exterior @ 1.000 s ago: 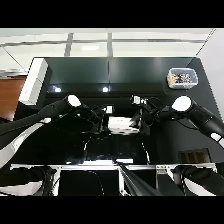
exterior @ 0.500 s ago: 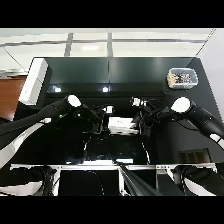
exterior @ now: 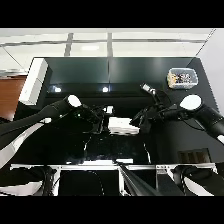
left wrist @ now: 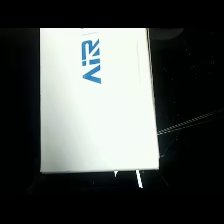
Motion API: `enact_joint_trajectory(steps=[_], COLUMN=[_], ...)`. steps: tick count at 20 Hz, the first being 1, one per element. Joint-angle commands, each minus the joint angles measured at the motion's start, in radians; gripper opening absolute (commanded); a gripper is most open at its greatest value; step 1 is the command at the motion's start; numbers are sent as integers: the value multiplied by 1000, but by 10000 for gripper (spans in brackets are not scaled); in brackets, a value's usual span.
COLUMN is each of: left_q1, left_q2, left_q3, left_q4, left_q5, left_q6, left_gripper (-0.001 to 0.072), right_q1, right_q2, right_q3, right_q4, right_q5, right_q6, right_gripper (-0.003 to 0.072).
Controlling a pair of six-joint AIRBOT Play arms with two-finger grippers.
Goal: Fold the box and place the chain.
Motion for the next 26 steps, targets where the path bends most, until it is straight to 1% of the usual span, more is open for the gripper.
enact_joint_trajectory(steps=[1, 5, 6, 9, 13, 15, 17, 19, 20, 21, 22, 24, 26], left_q1=[0, 0, 0, 1, 0, 1, 2, 6, 10, 17, 26, 55, 76], left_q2=[-1, -1, -1, -1, -1, -1, 0, 10, 20, 34, 50, 95, 146], left_q3=[0, 0, 0, 0, 0, 0, 0, 0, 0, 0, 1, 10, 31], left_q4=[0, -1, -1, -2, -21, -21, -21, -20, -15, -15, -11, 41, 51], left_q5=[2, 1, 1, -3, -2, -2, -3, -2, -2, -2, -3, -43, -128], left_q6=[1, 1, 1, 2, 2, 1, 1, -2, -2, -11, -42, -102, -190], left_gripper=[466, 466, 466, 466, 466, 466, 466, 468, 503, 675, 720, 720, 720], right_q1=[-16, -13, -13, -13, -13, -15, -32, -85, -126, -169, -222, -334, -441], right_q2=[5, -46, -68, -123, -128, -126, -106, -52, -13, 25, 68, 142, 181], right_q3=[-38, -116, -123, -123, -123, -118, -85, -33, -7, 14, 34, 45, 45], right_q4=[61, 62, 60, 30, 18, 19, 16, 7, 6, -3, -27, -57, -80], right_q5=[-2, -185, -200, -190, -187, -156, -61, 35, 69, 88, 97, 101, 132], right_q6=[283, 374, 377, 377, 376, 356, 318, 317, 317, 317, 320, 321, 325], right_gripper=[9, 9, 10, 10, 10, 10, 15, 15, 15, 15, 15, 15, 16])
